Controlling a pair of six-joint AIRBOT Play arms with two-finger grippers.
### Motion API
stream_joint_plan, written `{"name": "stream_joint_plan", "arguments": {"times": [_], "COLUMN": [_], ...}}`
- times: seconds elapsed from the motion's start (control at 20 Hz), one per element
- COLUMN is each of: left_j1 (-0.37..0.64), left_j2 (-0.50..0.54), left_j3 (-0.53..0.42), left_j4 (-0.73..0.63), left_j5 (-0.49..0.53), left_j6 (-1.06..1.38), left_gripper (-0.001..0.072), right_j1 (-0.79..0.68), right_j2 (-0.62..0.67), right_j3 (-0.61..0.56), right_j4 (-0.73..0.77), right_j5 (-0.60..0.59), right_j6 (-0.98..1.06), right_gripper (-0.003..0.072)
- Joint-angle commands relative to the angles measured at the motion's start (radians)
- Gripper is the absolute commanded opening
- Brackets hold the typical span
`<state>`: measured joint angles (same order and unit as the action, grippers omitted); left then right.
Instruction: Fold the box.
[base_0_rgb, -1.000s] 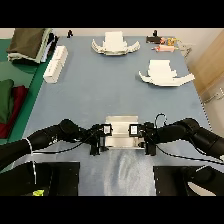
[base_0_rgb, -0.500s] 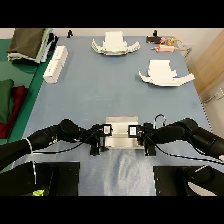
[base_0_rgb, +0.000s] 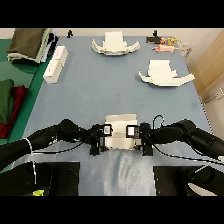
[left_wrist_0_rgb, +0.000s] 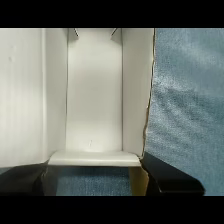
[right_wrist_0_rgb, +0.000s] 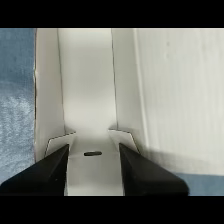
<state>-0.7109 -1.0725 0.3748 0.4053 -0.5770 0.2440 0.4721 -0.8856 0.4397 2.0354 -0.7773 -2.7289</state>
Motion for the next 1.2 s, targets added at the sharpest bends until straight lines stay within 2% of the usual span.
{"name": "stream_joint_plan", "arguments": {"times": [0.0, 0.45, 0.55, 0.65, 0.7, 0.9, 1.05, 1.15], "left_j1": [0.0, 0.0, 0.0, 0.0, 0.0, 0.0, 0.0, 0.0], "left_j2": [0.0, 0.0, 0.0, 0.0, 0.0, 0.0, 0.0, 0.0], "left_j3": [0.0, 0.0, 0.0, 0.0, 0.0, 0.0, 0.0, 0.0], "left_j4": [0.0, 0.0, -0.001, 0.0, 0.0, 0.0, -0.001, 0.0], "left_j5": [0.001, 0.0, 0.0, 0.0, 0.001, 0.0, 0.0, 0.0], "left_j6": [-0.001, -0.001, -0.001, -0.001, -0.001, -0.001, -0.001, -0.001], "left_gripper": [0.0522, 0.0522, 0.0522, 0.0522, 0.0522, 0.0522, 0.0522, 0.0522], "right_j1": [0.002, 0.002, 0.002, 0.001, 0.001, 0.001, -0.041, -0.117], "right_j2": [0.0, 0.0, 0.004, 0.01, 0.016, 0.07, 0.115, 0.113], "right_j3": [-0.001, 0.0, 0.0, 0.012, 0.026, 0.109, 0.135, 0.135], "right_j4": [0.011, -0.071, -0.101, -0.2, -0.281, -0.643, -0.921, -0.914], "right_j5": [0.007, -0.022, -0.04, -0.08, -0.12, -0.327, -0.463, -0.517], "right_j6": [0.018, 0.159, 0.227, 0.428, 0.549, 1.03, 1.508, 1.705], "right_gripper": [0.0509, 0.0494, 0.0107, 0.0064, 0.0004, 0.0004, 0.0004, 0.0003]}}
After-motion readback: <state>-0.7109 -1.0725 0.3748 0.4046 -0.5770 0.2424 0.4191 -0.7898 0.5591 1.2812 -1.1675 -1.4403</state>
